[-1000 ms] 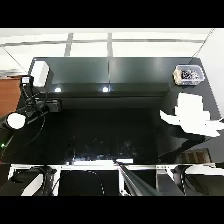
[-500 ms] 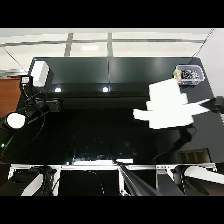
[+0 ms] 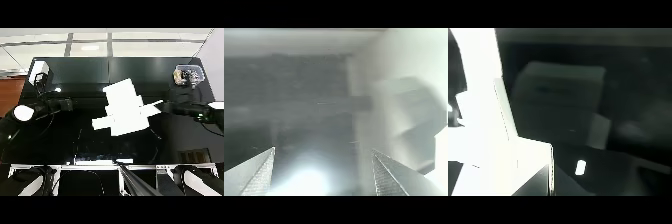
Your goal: Fold the box and place the chain.
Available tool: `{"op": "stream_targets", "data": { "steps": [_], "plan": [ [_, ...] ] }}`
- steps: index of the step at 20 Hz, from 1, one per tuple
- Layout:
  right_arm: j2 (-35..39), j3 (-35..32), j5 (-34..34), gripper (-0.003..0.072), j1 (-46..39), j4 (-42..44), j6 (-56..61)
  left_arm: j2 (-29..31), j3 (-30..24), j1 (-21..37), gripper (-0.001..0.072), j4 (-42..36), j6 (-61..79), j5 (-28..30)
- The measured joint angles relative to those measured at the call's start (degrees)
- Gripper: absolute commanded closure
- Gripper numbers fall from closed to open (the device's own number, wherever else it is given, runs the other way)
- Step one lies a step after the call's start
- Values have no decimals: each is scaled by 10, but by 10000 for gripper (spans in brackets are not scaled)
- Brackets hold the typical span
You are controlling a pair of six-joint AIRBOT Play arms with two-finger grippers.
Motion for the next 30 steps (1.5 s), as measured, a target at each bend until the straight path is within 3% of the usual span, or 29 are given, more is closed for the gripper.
{"op": "stream_targets", "data": {
  "steps": [5,8,11,18,22,23,24,26,27,30],
  "plan": [
    [6,-13,-106,672,119,22,0,-59,45,-14,16,-63,26,-37],
    [7,-18,-152,672,152,26,0,-85,58,-18,15,-85,35,-48],
    [7,-19,-168,672,165,28,0,-128,70,-21,16,-171,83,-75],
    [7,-20,-177,672,172,30,2,-289,139,-27,15,-341,294,-243],
    [7,-20,-177,672,180,27,2,-380,207,-33,18,-369,361,-332],
    [7,-20,-177,672,182,27,1,-401,225,-34,74,-369,377,-363],
    [7,-20,-180,672,183,26,1,-423,246,-35,225,-366,393,-405],
    [7,-20,-183,672,185,25,0,-459,288,-35,294,-328,408,-469],
    [7,-20,-183,672,185,25,1,-473,307,-36,393,-305,408,-486],
    [7,-20,-188,671,186,24,1,-499,351,-38,583,-260,405,-518]
  ]
}}
